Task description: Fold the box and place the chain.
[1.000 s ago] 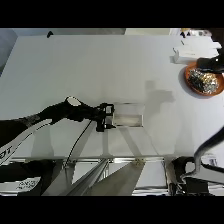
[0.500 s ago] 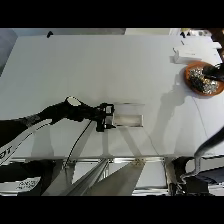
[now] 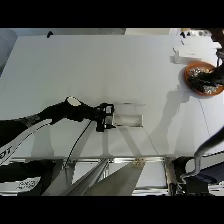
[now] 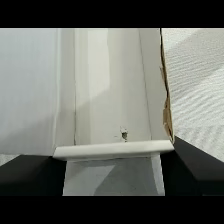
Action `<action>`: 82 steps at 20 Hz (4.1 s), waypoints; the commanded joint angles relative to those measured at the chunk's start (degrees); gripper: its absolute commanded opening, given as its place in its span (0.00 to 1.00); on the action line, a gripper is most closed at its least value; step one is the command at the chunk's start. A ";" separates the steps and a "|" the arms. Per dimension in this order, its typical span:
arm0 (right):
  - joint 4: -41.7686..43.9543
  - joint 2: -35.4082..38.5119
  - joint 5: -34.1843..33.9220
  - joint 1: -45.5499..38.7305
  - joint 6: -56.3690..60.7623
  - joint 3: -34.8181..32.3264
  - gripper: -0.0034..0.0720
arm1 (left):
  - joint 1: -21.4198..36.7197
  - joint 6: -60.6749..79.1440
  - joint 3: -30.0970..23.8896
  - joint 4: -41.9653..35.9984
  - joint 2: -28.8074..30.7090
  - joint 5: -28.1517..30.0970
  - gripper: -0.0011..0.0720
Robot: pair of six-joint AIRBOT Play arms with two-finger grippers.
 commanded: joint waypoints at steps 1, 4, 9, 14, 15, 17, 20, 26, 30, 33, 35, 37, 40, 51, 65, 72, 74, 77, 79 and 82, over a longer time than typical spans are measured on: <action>0.24 -1.42 0.39 -0.02 0.17 0.00 0.28 | 0.02 0.02 0.00 0.00 0.04 0.02 0.36; 0.24 -1.75 0.28 -0.02 0.17 0.00 0.18 | 0.02 0.02 0.00 0.00 0.04 0.02 0.36; 0.22 0.04 1.90 0.00 -0.87 0.00 0.07 | 0.02 0.02 0.00 0.00 0.04 0.02 0.36; 0.81 9.97 7.89 0.00 -3.15 0.00 0.07 | 0.02 0.04 0.00 0.02 0.04 0.02 0.36; 1.68 12.35 9.20 0.00 -4.17 0.00 0.07 | 0.02 0.02 0.00 0.02 0.04 0.02 0.36; 6.86 17.53 12.59 0.00 -6.64 0.00 0.07 | 0.02 0.04 0.00 0.00 0.04 0.04 0.36; 19.02 25.59 18.18 0.04 -10.62 0.00 0.07 | 0.02 0.02 0.00 0.00 0.04 0.02 0.36; 30.73 39.26 25.40 0.07 -11.89 0.00 0.07 | 0.02 0.02 0.00 0.00 0.04 0.02 0.36; 37.00 47.06 30.10 0.07 -11.96 0.00 0.07 | 0.02 0.04 0.00 0.00 0.04 0.02 0.36; 45.24 51.78 33.90 0.07 -13.64 -0.02 0.07 | 0.02 0.02 0.00 0.00 0.04 0.02 0.36; 47.32 54.60 34.82 2.60 -14.38 -0.02 0.07 | 0.02 0.04 0.00 0.00 0.04 0.02 0.36; 47.12 56.98 35.43 8.92 -14.67 -0.02 0.07 | 0.02 0.02 0.00 0.02 0.04 0.02 0.36; 46.64 59.01 37.40 20.57 -14.78 -0.04 0.07 | 0.02 0.02 0.00 0.02 0.04 0.04 0.36; 41.72 60.02 23.19 43.78 -14.43 -17.92 0.07 | 0.02 0.02 0.00 0.02 0.04 0.02 0.36; 37.40 46.45 0.42 50.51 -20.85 -39.78 0.08 | 0.02 0.04 0.00 0.00 0.04 0.02 0.36; 31.28 43.60 0.63 50.51 -17.20 -44.98 0.08 | 0.02 0.02 0.00 0.02 0.04 0.02 0.36; 32.15 43.65 1.18 50.51 -17.20 -45.11 0.10 | 0.02 0.02 0.00 0.00 0.04 0.02 0.36; 32.59 44.61 1.81 50.42 -17.22 -44.85 0.24 | 0.02 0.02 0.00 0.00 0.04 0.02 0.36; 31.50 46.14 4.55 49.35 -17.22 -43.08 0.45 | 0.02 0.04 0.00 0.02 0.04 0.02 0.36; 29.18 47.84 11.15 44.13 -17.11 -36.61 0.47 | 0.02 0.02 0.00 0.00 0.04 0.02 0.36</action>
